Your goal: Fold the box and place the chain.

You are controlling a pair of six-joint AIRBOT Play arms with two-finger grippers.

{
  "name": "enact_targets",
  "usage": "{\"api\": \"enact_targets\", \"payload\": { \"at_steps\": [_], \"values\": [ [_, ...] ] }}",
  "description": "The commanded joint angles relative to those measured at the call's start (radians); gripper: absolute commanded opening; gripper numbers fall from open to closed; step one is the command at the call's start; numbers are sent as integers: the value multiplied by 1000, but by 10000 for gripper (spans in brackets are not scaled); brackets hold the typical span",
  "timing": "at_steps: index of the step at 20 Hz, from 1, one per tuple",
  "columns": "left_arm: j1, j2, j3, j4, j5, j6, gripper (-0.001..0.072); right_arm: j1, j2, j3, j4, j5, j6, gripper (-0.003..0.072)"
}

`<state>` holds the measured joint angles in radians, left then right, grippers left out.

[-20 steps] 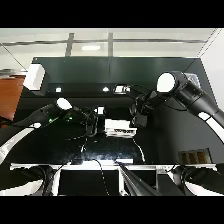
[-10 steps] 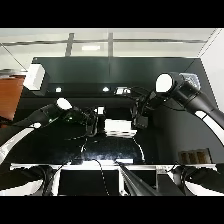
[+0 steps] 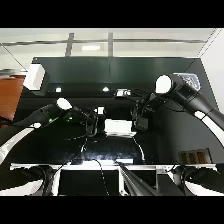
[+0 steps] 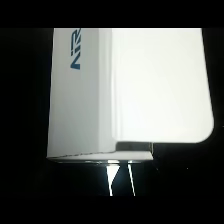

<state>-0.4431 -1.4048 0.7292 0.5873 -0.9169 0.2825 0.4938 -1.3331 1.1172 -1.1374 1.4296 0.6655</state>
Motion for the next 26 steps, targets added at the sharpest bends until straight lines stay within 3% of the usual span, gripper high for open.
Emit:
{"api": "enact_targets", "payload": {
  "at_steps": [1, 12, 13, 14, 25, 26],
  "values": [
    [0, -1, 0, 0, 0, 0, 484, 1, 0, -23, 2, -28, 0, 705],
    [0, -1, 0, 0, 0, 0, 483, 1, 0, -23, 0, -60, 0, 688],
    [0, -1, 0, 0, 0, 0, 483, 1, 0, -23, 0, -51, 0, 514],
    [0, -1, 0, 0, 0, 0, 484, 1, 0, -23, 0, -46, 0, 479],
    [0, -1, 0, 0, 0, 0, 483, 1, 0, -23, -1, -47, 0, 467],
    [0, -1, 0, 0, 0, 0, 483, 1, 0, -23, -1, -47, 0, 389]
  ]
}}
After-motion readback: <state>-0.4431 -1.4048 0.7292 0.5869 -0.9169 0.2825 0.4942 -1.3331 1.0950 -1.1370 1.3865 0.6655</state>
